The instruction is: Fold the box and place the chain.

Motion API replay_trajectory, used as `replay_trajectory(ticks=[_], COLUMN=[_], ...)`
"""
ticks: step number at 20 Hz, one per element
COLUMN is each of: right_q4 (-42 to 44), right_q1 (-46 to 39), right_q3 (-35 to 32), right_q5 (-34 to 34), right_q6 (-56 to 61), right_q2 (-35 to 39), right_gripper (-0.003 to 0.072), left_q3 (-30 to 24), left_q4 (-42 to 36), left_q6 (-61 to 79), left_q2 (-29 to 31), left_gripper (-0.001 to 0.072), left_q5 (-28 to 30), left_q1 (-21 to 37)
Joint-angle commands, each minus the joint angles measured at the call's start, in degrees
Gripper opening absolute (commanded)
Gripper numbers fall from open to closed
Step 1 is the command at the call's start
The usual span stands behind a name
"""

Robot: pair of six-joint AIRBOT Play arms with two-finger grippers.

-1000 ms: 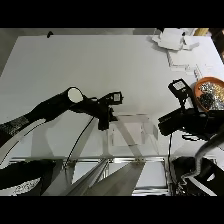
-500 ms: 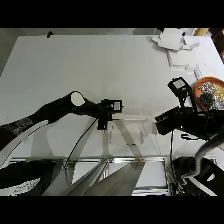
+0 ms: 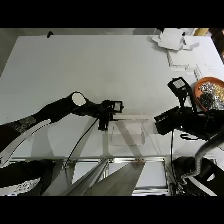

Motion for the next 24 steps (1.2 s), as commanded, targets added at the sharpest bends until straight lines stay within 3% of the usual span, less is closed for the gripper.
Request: replay_trajectory(ticks=[1,19,22,24], right_q4=[0.0,0.0,0.9,1.9], right_q1=[0.1,0.1,0.1,0.1], right_q3=[0.0,-1.4,-5.7,-9.0], right_q5=[0.0,0.1,-1.7,-4.8], right_q6=[0.0,0.0,0.0,0.2], right_q2=[0.0,-0.2,-1.7,-3.9], right_gripper=[0.0339,0.0333,0.0152,0.015], left_q3=[0.0,0.0,0.0,0.0], left_q4=[-0.9,-1.0,-1.0,-1.0], left_q6=[0.4,0.2,0.2,0.2], left_q2=[-0.2,-2.3,-2.3,-2.3], left_gripper=[0.0004,0.001,0.001,0.001], left_q5=[0.7,1.3,1.1,1.1], left_q1=[0.0,0.0,0.0,0.0])
